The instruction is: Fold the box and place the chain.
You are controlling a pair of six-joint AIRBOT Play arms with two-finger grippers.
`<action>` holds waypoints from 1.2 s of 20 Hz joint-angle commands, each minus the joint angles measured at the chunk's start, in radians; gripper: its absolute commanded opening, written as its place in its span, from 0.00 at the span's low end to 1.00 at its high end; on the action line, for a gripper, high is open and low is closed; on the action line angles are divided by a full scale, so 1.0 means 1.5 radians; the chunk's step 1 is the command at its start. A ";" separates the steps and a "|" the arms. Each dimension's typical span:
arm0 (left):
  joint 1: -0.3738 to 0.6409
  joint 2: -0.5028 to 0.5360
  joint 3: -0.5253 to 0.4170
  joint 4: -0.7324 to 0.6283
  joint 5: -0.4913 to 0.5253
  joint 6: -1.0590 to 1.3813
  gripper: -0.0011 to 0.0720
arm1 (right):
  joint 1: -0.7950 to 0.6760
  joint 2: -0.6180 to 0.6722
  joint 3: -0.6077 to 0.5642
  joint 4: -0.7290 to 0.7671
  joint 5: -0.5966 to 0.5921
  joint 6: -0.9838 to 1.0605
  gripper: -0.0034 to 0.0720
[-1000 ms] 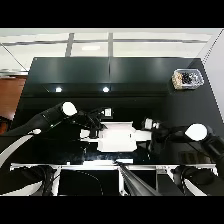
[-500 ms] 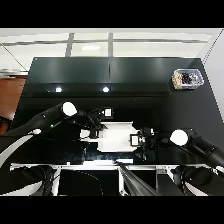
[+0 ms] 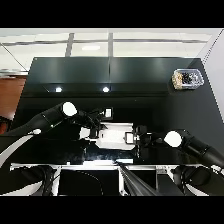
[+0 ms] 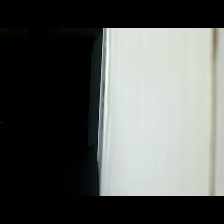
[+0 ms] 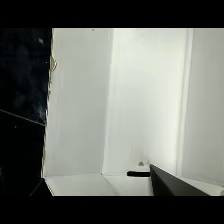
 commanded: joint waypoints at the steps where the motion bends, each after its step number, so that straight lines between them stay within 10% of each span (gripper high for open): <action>1: 0.000 -0.001 0.000 0.000 -0.001 -0.002 0.05 | -0.013 0.008 0.022 -0.009 0.007 0.068 1.00; 24: 0.000 0.000 0.000 0.000 -0.011 -0.003 0.05 | -0.051 0.039 0.034 -0.038 -0.072 0.080 1.00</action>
